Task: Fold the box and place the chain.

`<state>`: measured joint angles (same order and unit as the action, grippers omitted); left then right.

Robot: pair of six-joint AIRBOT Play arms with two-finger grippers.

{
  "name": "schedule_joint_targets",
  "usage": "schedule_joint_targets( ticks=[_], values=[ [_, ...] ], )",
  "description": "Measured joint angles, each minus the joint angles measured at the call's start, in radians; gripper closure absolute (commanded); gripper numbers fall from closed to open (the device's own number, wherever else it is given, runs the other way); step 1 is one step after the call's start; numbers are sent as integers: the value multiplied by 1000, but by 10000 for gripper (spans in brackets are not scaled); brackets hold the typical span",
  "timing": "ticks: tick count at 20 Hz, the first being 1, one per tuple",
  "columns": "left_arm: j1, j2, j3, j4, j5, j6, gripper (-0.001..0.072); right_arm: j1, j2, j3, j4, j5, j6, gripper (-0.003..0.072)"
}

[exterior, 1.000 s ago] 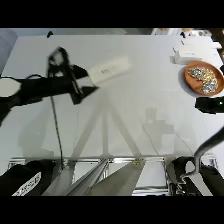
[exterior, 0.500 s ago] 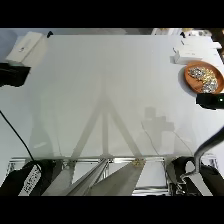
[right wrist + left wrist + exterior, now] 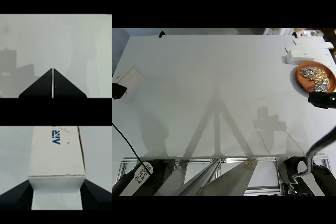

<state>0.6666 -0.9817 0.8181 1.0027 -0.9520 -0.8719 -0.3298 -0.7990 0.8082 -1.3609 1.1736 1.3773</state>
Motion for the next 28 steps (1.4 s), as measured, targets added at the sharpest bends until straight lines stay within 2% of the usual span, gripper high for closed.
schedule_joint_targets(
  ticks=[6,11,12,14,16,18,19,20,21,28],
  values=[
    [16,-115,0,128,-71,-64,706,0,0,0,0,-1,3,673],
    [17,-163,0,166,-102,-116,696,0,0,0,0,-1,3,673],
    [18,-169,0,173,-109,-125,639,0,0,0,0,-2,3,673],
    [16,-175,-3,181,-121,-135,398,0,0,0,0,-2,3,673],
    [8,-178,-12,188,-138,-144,362,0,0,0,0,-1,3,673],
    [-8,-180,-19,194,-154,-146,356,0,0,0,0,-1,3,673],
    [-17,-180,-21,197,-162,-147,312,0,0,0,0,-2,2,673],
    [-27,-180,-23,203,-168,-149,129,0,0,0,0,-1,2,673],
    [-37,-180,-24,207,-177,-150,15,0,0,0,0,-2,2,673],
    [-61,-145,-26,237,-207,-196,14,0,0,0,0,-2,2,673]
  ],
)
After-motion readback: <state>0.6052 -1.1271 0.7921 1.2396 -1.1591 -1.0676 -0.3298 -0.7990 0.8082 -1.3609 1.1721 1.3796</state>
